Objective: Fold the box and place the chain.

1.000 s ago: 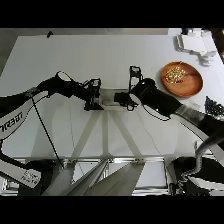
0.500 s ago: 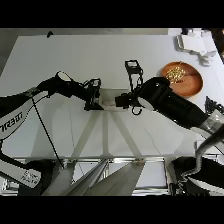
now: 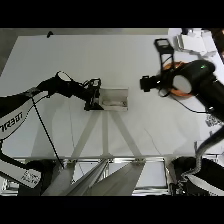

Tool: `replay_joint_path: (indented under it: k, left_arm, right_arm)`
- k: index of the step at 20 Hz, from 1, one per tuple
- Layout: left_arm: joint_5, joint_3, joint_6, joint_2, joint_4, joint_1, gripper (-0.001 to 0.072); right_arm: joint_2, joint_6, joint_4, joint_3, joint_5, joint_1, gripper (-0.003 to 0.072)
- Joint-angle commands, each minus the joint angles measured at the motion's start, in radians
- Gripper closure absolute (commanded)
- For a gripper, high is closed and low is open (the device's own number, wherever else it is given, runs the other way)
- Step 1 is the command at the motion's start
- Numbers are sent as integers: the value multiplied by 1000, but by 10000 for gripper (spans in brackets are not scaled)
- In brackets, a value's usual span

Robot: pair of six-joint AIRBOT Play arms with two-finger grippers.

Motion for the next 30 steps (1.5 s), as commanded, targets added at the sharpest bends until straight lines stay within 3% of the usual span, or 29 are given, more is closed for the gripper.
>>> replay_joint_path:
  k: [1, 5, 8, 15, 21, 24, 25, 26, 27, 30]
  left_arm:
    - [0, 1, 0, 0, 0, 0, 498]
    - [0, 1, 0, 0, 0, 0, 498]
    - [0, 1, 0, 0, 0, 0, 498]
    - [0, 1, 0, 0, 0, 0, 498]
    - [0, 1, 0, 0, 0, 0, 498]
    - [0, 1, 0, 0, 0, 0, 498]
    - [0, 1, 0, 0, 0, 0, 498]
    - [0, 1, 0, 0, 0, 0, 498]
    - [1, 1, 0, 0, 0, 0, 498]
    - [0, 1, 0, 0, 0, 0, 498]
  right_arm:
    - [9, -49, 6, -3, -22, -274, -4]
    - [-11, -298, 112, -3, -242, -510, -4]
    - [-136, -360, 203, 7, -288, -619, -5]
    - [-561, -398, 254, 295, -249, -638, -7]
    - [-715, -376, 250, 336, -292, -612, 49]
    - [-747, -375, 233, 336, -293, -602, 194]
    - [-749, -376, 229, 336, -291, -600, 328]
    - [-747, -376, 229, 336, -290, -599, 589]
    - [-741, -377, 229, 336, -289, -599, 676]
    - [-684, -380, 214, 335, -274, -594, 678]
